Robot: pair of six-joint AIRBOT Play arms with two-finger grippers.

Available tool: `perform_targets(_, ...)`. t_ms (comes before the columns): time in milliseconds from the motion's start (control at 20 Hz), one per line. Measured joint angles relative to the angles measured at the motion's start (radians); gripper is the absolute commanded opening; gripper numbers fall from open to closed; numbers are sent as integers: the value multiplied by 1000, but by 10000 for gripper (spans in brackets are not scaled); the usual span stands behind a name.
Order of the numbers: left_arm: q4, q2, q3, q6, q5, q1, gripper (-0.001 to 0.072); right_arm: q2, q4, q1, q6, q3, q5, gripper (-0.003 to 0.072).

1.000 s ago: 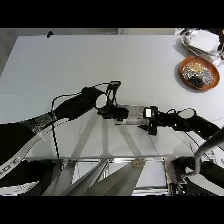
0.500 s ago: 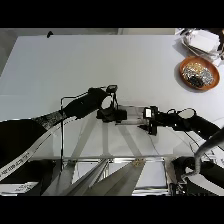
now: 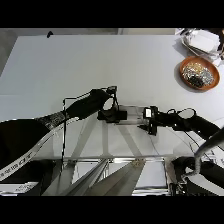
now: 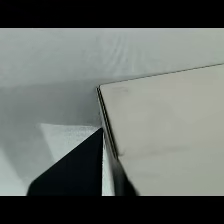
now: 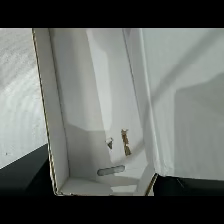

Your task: Fold the box and place the chain.

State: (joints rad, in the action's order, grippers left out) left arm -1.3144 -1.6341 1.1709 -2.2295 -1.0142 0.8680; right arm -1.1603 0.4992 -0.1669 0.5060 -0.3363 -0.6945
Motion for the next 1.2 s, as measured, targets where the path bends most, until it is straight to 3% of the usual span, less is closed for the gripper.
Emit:
perform_targets(150, -5, 0, 1, 1, 1, 4, 14, 0, 0, 0, 0, 0, -1, 401)
perform_targets(200, -7, -1, 1, 2, 3, 6, 68, 0, 0, 0, 0, 0, 0, 401)
perform_targets(350, -6, -3, 0, 7, 22, 12, 329, 0, 2, 0, 1, 0, 3, 401)
perform_targets(500, -5, 1, 0, 8, 3, 12, 353, 0, 2, 0, 1, 0, 2, 401)
perform_targets(650, 6, 26, -1, 40, -25, -10, 453, 0, 2, 0, 1, 0, 3, 401)
perform_targets(800, 24, 78, 0, 135, -41, -48, 454, 0, 2, 0, 1, 0, 2, 401)
perform_targets(950, 37, 140, 0, 300, -82, -102, 518, 0, 1, 0, 1, 0, 2, 401)
perform_targets(1200, 80, 216, -5, 744, -150, -220, 558, 0, 1, 0, 0, 0, 3, 401)
